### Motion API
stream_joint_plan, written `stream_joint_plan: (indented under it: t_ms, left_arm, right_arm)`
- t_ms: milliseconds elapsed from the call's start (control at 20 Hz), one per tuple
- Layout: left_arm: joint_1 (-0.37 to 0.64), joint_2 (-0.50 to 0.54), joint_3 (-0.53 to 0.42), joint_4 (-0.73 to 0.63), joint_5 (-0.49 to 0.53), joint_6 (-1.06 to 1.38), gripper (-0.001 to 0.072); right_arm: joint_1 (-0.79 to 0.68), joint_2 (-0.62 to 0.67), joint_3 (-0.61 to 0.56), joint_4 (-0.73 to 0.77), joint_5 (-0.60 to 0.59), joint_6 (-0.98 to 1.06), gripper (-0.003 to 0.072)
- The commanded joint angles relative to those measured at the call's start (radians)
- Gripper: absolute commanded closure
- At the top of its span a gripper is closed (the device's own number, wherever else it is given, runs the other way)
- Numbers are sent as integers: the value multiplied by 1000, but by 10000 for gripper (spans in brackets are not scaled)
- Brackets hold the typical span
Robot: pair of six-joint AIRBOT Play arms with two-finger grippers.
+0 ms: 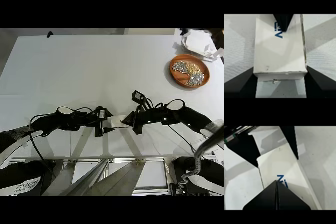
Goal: Fold the box and place the chain.
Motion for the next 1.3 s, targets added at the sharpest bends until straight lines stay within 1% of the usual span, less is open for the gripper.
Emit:
stream_joint_plan:
  t_ms: [0, 150, 300, 450, 550, 700, 850, 950, 1000, 1150, 1250]
  left_arm:
    - [1, 0, 1, -1, -1, 3, 303]
    - [1, 0, 1, -1, -1, 3, 303]
    - [1, 0, 1, -1, -1, 3, 303]
    - [1, 0, 1, -1, -1, 3, 303]
    - [1, 0, 1, -1, -1, 3, 303]
    - [1, 0, 1, -1, -2, 3, 303]
    - [1, 0, 1, -1, -2, 3, 303]
    - [1, 0, 1, -1, -5, 3, 303]
    - [1, 0, 1, -1, -6, 3, 303]
    - [1, 0, 1, -1, -5, 3, 303]
    - [1, 0, 1, -1, -5, 3, 303]
  right_arm:
    - [0, -32, -15, 1, 12, -43, 676]
    - [0, -32, -53, 4, -8, -69, 676]
    - [0, -31, -61, 9, -19, -84, 676]
    - [0, -25, -61, 69, -32, -116, 675]
    - [0, 4, -54, 108, -32, -125, 675]
    - [0, 70, -18, 103, -31, -95, 674]
    - [-1, 142, 38, 51, -37, 11, 672]
    - [0, 195, 101, -64, -39, 160, 672]
    - [0, 222, 143, -150, -38, 259, 672]
    - [0, 282, 272, -500, -4, 623, 674]
    - [0, 294, 339, -788, 84, 898, 674]
